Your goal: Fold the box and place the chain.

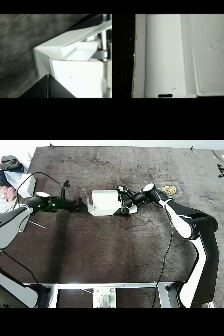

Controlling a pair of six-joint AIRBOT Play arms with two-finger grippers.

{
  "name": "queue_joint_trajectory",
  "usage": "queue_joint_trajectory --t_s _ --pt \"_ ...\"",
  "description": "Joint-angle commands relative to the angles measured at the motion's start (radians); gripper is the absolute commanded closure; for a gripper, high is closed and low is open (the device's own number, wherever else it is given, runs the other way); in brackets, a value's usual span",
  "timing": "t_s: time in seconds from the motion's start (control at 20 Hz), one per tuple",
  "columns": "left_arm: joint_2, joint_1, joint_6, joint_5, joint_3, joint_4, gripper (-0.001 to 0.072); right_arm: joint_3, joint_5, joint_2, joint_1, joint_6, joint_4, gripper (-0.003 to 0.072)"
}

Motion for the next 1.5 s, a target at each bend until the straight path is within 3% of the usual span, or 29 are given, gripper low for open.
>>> queue_joint_trajectory --t_s 0.0,0.25,1.15,1.45 --pt "0.002 -0.016 0.000 -0.031 0.041 -0.012 0.0477 0.000 0.000 -0.001 0.000 0.000 0.000 0.0213" --pt "0.002 -0.035 -0.031 -0.062 0.047 -0.018 0.0457 0.000 0.001 -0.001 0.000 0.000 0.000 0.0214" --pt "0.002 -0.208 -0.621 -0.011 0.287 0.569 0.0455 0.000 0.000 -0.001 0.000 0.000 0.000 0.0214" --pt "0.000 -0.253 -0.777 0.031 0.303 0.622 0.0453 0.000 0.001 -0.001 0.000 0.000 0.000 0.0214"
